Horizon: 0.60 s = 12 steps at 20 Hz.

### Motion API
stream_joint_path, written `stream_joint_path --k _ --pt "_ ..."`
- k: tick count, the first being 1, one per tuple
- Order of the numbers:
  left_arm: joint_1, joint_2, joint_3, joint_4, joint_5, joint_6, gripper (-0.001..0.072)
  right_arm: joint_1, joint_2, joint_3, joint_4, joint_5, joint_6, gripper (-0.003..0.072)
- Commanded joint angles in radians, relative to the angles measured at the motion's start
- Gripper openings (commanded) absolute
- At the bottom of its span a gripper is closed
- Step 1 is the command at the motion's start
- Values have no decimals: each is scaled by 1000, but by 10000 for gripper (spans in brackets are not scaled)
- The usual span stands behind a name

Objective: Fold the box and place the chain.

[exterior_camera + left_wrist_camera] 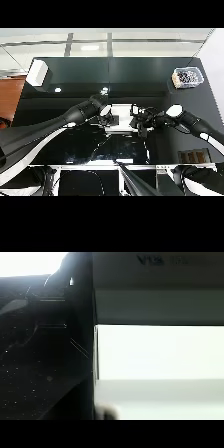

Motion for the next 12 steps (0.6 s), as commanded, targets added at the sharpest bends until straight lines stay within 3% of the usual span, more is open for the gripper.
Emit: stream_joint_path --k 1,2,3,4,6,10,12 --pt "0 0 0 -3 -2 0 30 1 -2 1 -2 -23 21 276" --pt "0 0 0 -3 -2 0 31 1 -2 1 -1 -27 29 169" --pt "0 0 0 -3 -2 0 30 1 -2 0 -1 -28 30 234" --pt "0 0 0 -3 -2 0 31 1 -2 1 -1 -28 32 360" --pt "0 0 0 -3 -1 0 31 0 -2 1 -8 -27 71 19" --pt "0 0 0 0 -2 0 31 -15 24 5 -51 -15 399 12" --pt "0 0 0 0 -5 0 30 -50 66 53 -215 111 615 13"
